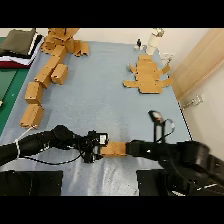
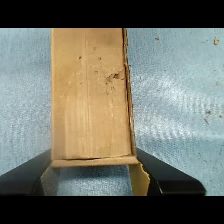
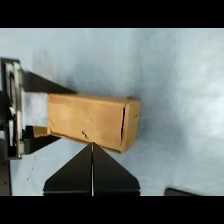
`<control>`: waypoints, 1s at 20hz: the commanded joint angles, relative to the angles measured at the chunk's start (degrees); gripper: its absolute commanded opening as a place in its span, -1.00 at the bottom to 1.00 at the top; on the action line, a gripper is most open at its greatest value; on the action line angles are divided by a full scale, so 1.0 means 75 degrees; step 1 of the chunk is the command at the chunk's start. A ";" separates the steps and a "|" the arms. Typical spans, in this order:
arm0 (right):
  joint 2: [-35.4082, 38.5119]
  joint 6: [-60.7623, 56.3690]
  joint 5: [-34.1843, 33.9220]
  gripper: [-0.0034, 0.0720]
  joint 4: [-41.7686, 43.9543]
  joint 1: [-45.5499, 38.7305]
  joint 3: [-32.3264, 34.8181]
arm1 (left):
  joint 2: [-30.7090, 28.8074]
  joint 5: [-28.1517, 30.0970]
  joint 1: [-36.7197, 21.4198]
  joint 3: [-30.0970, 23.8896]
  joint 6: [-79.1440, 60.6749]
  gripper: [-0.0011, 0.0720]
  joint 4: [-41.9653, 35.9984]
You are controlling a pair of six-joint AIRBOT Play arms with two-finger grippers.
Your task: Fold the box.
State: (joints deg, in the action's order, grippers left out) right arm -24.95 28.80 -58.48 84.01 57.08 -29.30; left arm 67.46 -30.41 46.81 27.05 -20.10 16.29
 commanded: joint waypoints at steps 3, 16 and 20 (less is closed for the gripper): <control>0.0638 -0.0726 -0.2908 -0.90 -0.2337 -0.0006 -0.1204 | -0.0073 0.0370 -0.0012 0.0023 0.0344 0.49 0.0000; 0.0699 -0.0921 -0.3209 -0.90 -0.2702 -0.0006 -0.0577 | -0.1638 0.8172 -0.1757 0.0044 0.1035 0.49 -0.3637; 0.0699 -0.0924 -0.3019 -0.90 -0.3013 -0.0006 -0.0478 | -0.0801 0.7796 -0.3147 0.0058 0.0997 0.49 -0.3777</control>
State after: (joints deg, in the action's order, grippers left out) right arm -19.77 21.96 -81.95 63.29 57.06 -33.45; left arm 58.26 27.27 29.69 27.40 -11.29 -7.81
